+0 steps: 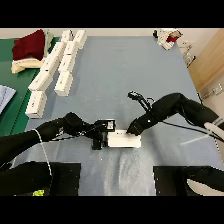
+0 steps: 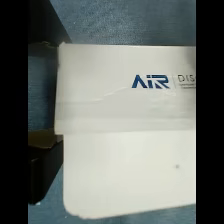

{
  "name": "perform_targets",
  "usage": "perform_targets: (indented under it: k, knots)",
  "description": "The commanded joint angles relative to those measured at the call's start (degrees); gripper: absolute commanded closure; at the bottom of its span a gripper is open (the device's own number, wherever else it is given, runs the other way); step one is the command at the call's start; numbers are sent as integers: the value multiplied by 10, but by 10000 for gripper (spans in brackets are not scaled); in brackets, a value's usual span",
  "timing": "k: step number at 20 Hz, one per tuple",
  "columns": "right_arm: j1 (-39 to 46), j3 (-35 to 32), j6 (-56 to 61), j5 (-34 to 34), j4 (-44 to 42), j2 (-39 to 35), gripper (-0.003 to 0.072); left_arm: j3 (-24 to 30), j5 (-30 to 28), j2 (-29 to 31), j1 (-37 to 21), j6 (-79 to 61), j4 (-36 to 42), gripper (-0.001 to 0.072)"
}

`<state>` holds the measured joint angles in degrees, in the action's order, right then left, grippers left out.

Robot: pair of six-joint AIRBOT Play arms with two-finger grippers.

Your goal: Fold the box.

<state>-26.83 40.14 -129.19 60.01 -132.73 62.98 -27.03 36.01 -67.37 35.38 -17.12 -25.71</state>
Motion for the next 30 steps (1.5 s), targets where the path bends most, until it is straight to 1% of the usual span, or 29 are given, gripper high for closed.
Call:
perform_targets:
  k: [1,3,5,9,11,12,13,14,15,16,18,20,21,22,25,26,27,28,30]
  knots:
    - [-66,-86,-42,-193,12,-104,683,0,0,0,0,0,0,260]
    - [-111,-131,-59,-262,14,-155,683,0,0,0,0,0,0,260]
    - [-153,-162,-73,-299,32,-192,683,0,0,0,0,0,0,260]
    - [-209,-181,-72,-303,141,-201,682,0,0,0,0,0,0,260]
    - [-215,-178,-73,-316,178,-202,681,0,0,0,0,0,0,260]
    - [-215,-175,-74,-318,190,-203,663,0,0,0,0,0,0,260]
    - [-215,-170,-74,-317,196,-203,539,0,0,0,0,0,0,260]
    - [-215,-166,-76,-317,196,-202,361,0,0,0,0,0,0,260]
    - [-215,-165,-89,-317,196,-202,235,0,0,0,0,0,0,260]
    - [-215,-165,-110,-313,196,-202,198,0,0,0,0,0,0,260]
    - [-219,-165,-143,-296,196,-201,198,0,0,0,0,0,0,260]
    - [-229,-165,-153,-284,200,-200,198,0,0,0,0,0,0,260]
    - [-232,-165,-159,-286,210,-196,149,0,0,0,0,0,0,260]
    - [-233,-165,-165,-292,224,-190,51,0,0,0,0,0,0,260]
    - [-236,-157,-169,-308,258,-165,44,0,0,0,0,0,0,261]
    - [-236,-155,-169,-312,269,-158,59,0,0,0,0,0,0,260]
    - [-236,-151,-169,-312,275,-153,142,0,0,0,0,0,0,261]
    - [-236,-148,-169,-312,275,-153,171,0,0,0,0,0,0,260]
    - [-236,-143,-169,-307,275,-156,171,0,0,0,0,0,0,260]
